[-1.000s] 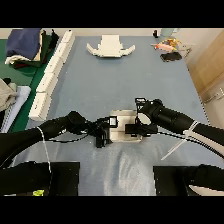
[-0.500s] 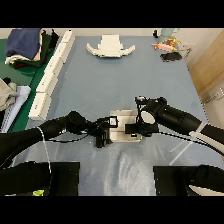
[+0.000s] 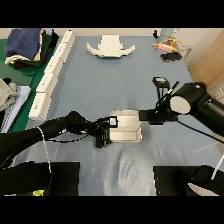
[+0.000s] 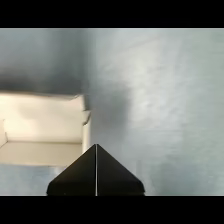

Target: Fold the box.

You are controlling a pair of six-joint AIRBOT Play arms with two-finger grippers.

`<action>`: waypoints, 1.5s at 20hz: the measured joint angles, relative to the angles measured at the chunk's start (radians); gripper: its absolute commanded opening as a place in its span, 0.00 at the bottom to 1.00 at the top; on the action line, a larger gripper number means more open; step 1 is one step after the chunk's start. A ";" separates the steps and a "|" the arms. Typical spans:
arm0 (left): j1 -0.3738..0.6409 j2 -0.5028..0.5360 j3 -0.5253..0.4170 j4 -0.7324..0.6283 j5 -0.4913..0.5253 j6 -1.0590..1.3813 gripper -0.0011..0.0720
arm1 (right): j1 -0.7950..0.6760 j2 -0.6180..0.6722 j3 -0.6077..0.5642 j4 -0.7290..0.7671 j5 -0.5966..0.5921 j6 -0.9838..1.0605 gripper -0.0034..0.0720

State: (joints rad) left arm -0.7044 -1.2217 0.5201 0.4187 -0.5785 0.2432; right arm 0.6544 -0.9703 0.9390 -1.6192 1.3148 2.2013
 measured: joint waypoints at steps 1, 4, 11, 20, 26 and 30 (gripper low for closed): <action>0.000 0.000 0.000 0.000 0.000 0.000 0.83 | -0.055 0.001 0.002 0.018 0.008 -0.047 0.05; 0.000 0.000 0.000 0.000 0.000 0.000 0.83 | -0.230 -0.040 0.004 0.117 0.006 -0.212 0.05; 0.000 0.000 0.000 0.000 0.000 0.000 0.83 | -0.624 -0.352 0.015 0.704 0.029 -0.694 0.05; 0.000 0.000 0.000 0.000 0.000 0.000 0.83 | -0.618 -0.610 0.017 1.114 0.201 -0.985 0.05; 0.000 0.000 0.000 0.000 0.000 0.000 0.83 | -0.543 -0.575 0.014 1.130 0.292 -1.159 0.05; 0.000 0.000 0.000 0.000 0.000 0.000 0.83 | -0.478 -0.439 -0.034 1.086 0.180 -1.301 0.05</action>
